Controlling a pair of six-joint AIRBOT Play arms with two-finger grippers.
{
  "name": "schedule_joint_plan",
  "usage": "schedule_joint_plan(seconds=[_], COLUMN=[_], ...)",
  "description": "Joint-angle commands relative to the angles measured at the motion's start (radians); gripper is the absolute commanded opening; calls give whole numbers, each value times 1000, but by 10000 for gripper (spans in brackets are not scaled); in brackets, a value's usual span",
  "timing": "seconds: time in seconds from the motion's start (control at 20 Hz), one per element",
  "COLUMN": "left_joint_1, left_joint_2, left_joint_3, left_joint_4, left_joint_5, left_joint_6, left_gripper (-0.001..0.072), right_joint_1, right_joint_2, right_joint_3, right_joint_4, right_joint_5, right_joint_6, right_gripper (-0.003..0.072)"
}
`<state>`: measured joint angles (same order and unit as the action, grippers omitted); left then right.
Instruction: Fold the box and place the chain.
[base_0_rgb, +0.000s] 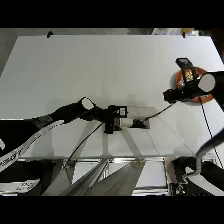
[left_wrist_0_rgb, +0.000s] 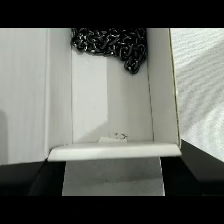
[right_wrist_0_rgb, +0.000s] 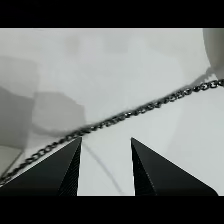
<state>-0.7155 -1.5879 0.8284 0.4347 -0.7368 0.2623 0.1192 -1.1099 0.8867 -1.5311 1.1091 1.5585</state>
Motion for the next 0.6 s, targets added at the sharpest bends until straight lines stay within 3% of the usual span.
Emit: schedule_joint_plan(seconds=[0.0,0.1,0.2,0.55], left_joint_1=[1,1,1,1], left_joint_2=[0,0,0,0], left_joint_3=[0,0,1,0], left_joint_4=[0,0,0,0], left_joint_5=[0,0,0,0], left_joint_6=[0,0,0,0], left_gripper=[390,390,390,390], right_joint_1=[-10,-10,-10,-10], right_joint_2=[-100,-128,-150,-174], right_joint_3=[-28,-54,-75,-85], right_joint_4=[-27,-41,-55,-55], right_joint_5=[3,-9,-24,-101], right_joint_6=[0,2,5,5], right_gripper=[337,330,274,274])
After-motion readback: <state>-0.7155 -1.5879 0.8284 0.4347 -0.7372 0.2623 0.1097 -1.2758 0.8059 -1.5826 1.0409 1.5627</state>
